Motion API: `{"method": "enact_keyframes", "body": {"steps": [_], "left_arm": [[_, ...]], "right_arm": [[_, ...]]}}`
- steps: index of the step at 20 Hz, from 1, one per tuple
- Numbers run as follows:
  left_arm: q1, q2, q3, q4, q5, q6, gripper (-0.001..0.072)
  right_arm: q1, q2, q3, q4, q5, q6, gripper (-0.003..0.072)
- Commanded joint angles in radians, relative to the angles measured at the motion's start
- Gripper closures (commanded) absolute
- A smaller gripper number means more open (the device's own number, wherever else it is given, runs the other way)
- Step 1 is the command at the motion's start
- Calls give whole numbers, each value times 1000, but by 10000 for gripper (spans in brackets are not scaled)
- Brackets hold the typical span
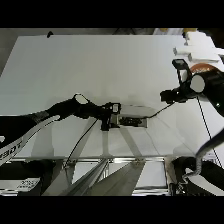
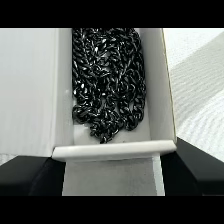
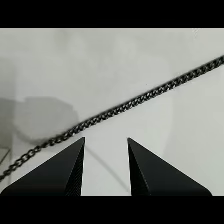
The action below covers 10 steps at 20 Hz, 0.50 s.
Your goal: Fold the box and place the chain.
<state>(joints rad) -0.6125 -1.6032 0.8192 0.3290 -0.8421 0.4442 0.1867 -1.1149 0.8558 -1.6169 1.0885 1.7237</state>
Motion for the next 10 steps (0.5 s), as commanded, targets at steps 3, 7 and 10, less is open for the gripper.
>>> {"method": "enact_keyframes", "body": {"steps": [3,7,10], "left_arm": [[0,0,0,0,0,0,639],[0,0,0,0,0,0,639],[0,0,0,0,0,0,639]], "right_arm": [[-27,-11,-112,-11,-150,38,430],[-27,-105,-112,-10,-137,42,485],[-27,-161,-112,-10,-132,42,366]]}}
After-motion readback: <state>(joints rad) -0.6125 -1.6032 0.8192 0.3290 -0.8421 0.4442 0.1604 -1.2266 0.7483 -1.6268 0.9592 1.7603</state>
